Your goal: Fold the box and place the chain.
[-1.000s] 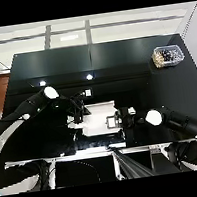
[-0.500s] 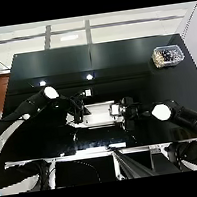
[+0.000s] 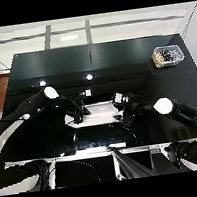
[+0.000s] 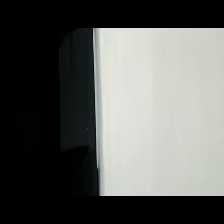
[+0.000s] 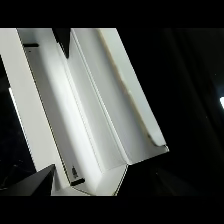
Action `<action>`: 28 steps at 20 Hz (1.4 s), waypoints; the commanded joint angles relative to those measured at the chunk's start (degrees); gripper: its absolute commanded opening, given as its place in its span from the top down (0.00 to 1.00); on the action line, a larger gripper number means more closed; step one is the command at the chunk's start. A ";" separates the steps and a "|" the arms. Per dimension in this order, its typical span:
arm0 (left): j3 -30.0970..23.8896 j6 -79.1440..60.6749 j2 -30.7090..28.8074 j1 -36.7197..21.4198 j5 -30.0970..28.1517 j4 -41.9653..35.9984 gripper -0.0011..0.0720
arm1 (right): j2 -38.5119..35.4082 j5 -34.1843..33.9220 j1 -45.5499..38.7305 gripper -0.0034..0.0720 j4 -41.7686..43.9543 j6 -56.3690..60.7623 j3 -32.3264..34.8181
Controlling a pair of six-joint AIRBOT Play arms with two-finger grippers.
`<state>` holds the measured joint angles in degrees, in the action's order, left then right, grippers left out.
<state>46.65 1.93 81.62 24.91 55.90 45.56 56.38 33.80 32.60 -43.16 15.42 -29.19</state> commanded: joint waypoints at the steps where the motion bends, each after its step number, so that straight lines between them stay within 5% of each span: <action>1: -0.02 -0.04 0.02 0.02 -0.04 0.00 0.94 | 1.70 2.89 -1.51 0.01 8.72 -8.68 -0.02; 10: 0.04 -0.09 0.02 0.02 0.04 0.02 0.94 | 10.64 7.80 -1.38 0.01 12.50 -29.27 0.28; 28: 0.02 -0.09 0.02 0.02 0.07 0.02 0.94 | 14.19 3.63 0.44 0.03 10.05 -29.09 0.26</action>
<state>46.65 1.87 81.60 24.91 56.05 45.63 70.41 38.15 32.82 -32.29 -13.87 -28.91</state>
